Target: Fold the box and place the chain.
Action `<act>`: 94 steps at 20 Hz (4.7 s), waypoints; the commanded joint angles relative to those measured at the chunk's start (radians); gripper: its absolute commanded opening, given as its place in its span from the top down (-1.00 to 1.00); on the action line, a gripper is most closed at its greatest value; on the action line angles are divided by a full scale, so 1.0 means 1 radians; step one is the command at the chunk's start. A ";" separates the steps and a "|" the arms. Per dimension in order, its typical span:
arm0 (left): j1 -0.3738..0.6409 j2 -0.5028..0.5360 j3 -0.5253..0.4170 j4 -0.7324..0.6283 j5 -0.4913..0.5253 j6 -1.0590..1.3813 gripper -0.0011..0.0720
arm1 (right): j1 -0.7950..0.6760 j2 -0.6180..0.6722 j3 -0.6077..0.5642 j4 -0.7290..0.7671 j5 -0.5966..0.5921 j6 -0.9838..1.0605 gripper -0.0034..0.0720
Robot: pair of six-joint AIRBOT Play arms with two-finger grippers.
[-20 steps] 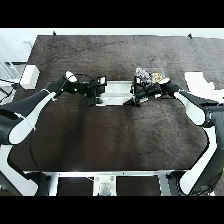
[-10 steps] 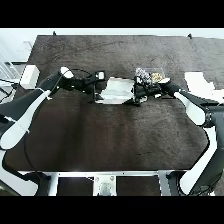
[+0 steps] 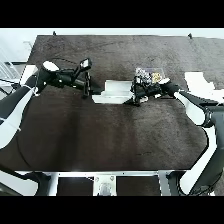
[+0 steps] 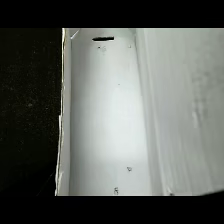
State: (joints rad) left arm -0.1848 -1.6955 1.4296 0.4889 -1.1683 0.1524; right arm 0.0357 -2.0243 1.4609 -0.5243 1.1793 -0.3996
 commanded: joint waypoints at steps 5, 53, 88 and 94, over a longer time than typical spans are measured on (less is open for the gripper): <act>0.007 0.060 0.000 -0.028 -0.056 -0.023 0.92 | 0.000 0.000 0.000 0.005 0.015 -0.002 -0.24; -0.068 -0.215 0.251 0.392 0.038 -0.267 -0.23 | 0.000 0.000 0.000 0.005 0.015 -0.002 -0.24; -0.135 -0.259 0.246 0.391 0.137 -0.140 0.37 | 0.000 0.000 0.000 0.005 0.015 -0.002 -0.24; -0.151 -0.259 0.246 0.318 0.131 -0.117 0.53 | 0.000 0.000 0.000 0.005 0.015 -0.002 -0.24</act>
State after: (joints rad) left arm -0.3244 -1.9541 1.6764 0.8364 -1.0321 0.0223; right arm 0.0357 -2.0247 1.4609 -0.5198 1.1946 -0.4015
